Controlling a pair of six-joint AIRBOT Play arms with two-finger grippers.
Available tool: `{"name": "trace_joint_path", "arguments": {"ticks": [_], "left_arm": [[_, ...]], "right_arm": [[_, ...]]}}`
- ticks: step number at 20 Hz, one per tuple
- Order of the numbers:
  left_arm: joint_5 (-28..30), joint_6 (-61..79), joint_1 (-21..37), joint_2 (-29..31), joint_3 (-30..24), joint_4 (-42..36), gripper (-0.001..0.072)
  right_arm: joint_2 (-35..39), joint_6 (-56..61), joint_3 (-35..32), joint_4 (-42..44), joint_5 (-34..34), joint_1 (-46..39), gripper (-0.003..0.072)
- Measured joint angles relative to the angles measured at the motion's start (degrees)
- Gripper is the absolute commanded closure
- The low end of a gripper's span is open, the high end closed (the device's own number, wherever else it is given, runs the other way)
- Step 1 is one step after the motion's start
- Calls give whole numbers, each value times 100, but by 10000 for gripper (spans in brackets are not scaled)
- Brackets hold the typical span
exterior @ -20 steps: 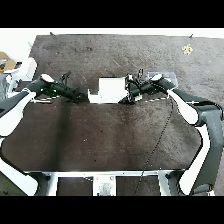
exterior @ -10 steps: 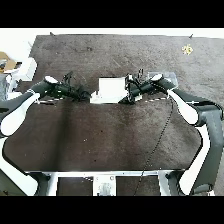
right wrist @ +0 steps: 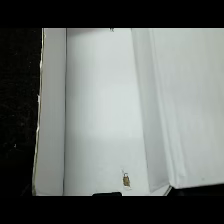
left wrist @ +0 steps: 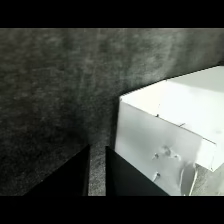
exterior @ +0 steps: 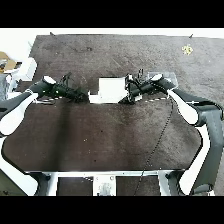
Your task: Fold the box and place the chain.
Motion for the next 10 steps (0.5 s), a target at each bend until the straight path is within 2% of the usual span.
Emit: {"name": "trace_joint_path", "arguments": {"ticks": [1,2,6,10], "left_arm": [[-2,-37,0,2,0,46,655],[7,-42,-4,2,0,94,669],[129,-136,-136,4,-2,114,669],[258,-74,-214,-4,-7,-188,669]], "right_arm": [[0,0,0,0,0,0,96],[0,0,0,0,2,0,96],[0,0,0,0,2,0,96],[0,0,0,0,2,0,97]]}}
